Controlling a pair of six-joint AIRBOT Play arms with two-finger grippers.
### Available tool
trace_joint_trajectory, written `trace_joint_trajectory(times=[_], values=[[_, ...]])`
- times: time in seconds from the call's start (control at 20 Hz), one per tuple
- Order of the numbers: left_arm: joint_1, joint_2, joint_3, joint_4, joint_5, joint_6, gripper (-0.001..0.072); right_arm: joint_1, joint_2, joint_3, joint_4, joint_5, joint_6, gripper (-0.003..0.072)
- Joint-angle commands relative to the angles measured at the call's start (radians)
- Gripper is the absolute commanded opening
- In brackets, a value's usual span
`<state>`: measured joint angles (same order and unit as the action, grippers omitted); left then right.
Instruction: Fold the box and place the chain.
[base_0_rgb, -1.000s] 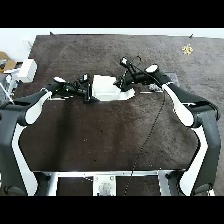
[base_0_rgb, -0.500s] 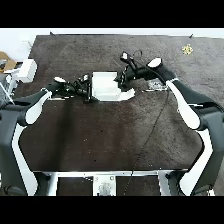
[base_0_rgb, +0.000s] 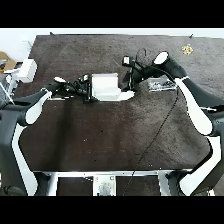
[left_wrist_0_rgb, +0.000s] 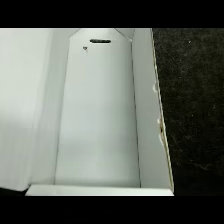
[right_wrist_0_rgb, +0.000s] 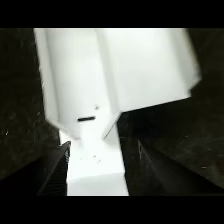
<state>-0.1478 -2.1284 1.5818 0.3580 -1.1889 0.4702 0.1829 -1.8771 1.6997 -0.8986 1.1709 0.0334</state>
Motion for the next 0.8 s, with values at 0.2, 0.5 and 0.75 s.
trace_joint_trajectory(times=[0.2, 0.5, 0.75], values=[[0.001, 0.001, 0.0, 0.0, 0.0, -0.001, 0.0223, 0.003, -0.036, -0.11, 0.064, -0.088, -0.173, 0.0449], [0.001, 0.001, 0.0, 0.0, 0.001, -0.001, 0.0223, 0.005, -0.07, -0.11, 0.122, -0.097, -0.173, 0.0317], [0.001, 0.001, 0.0, 0.0, 0.001, -0.001, 0.0223, 0.014, -0.087, -0.11, 0.183, -0.114, -0.175, 0.0198]])
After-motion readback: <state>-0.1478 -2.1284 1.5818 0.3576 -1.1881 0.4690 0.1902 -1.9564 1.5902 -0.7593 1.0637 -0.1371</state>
